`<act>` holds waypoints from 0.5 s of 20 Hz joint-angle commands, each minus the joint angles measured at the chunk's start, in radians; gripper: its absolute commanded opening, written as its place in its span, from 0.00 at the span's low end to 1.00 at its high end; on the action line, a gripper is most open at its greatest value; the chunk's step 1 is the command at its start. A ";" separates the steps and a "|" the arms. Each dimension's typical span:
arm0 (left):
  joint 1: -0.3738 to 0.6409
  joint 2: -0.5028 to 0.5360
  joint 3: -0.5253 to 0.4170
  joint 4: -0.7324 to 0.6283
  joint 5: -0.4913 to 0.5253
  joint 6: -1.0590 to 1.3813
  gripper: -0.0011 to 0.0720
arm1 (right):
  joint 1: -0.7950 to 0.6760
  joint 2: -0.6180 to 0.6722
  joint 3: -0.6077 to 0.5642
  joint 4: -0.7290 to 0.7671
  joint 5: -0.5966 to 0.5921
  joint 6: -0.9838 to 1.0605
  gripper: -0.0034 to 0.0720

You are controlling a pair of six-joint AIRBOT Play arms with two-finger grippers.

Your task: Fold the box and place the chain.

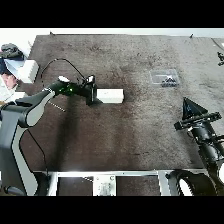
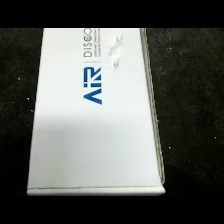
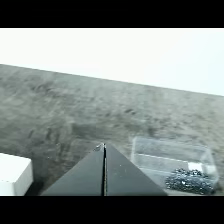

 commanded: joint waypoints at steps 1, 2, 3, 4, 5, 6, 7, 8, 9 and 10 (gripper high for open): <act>0.008 0.013 0.003 -0.102 0.023 0.000 0.03 | 0.001 0.033 -0.020 -0.002 -0.022 0.000 0.06; 0.018 0.028 0.018 -0.159 0.029 0.000 0.03 | 0.001 0.033 -0.020 -0.002 -0.022 0.000 0.06; 0.031 0.046 0.037 -0.199 0.046 -0.003 0.03 | 0.001 0.033 -0.020 -0.003 -0.023 0.000 0.06; 0.048 0.069 0.057 -0.230 0.070 -0.032 0.03 | 0.001 0.033 -0.020 -0.003 -0.027 0.000 0.06; 0.068 0.094 0.077 -0.247 0.106 -0.080 0.03 | 0.001 0.033 -0.020 -0.003 -0.031 0.000 0.06; 0.093 0.126 0.096 -0.257 0.165 -0.149 0.03 | 0.001 0.032 -0.020 -0.003 -0.033 0.000 0.06; 0.121 0.163 0.102 -0.257 0.262 -0.228 0.03 | 0.001 0.033 -0.020 -0.003 -0.039 0.000 0.06; 0.147 0.200 0.102 -0.254 0.373 -0.298 0.03 | 0.001 0.033 -0.020 -0.003 -0.042 0.000 0.06; 0.175 0.233 0.102 -0.249 0.494 -0.376 0.03 | 0.001 0.032 -0.020 -0.003 -0.048 0.000 0.06; 0.204 0.263 0.101 -0.249 0.634 -0.492 0.03 | 0.001 0.032 -0.020 -0.003 -0.052 0.000 0.06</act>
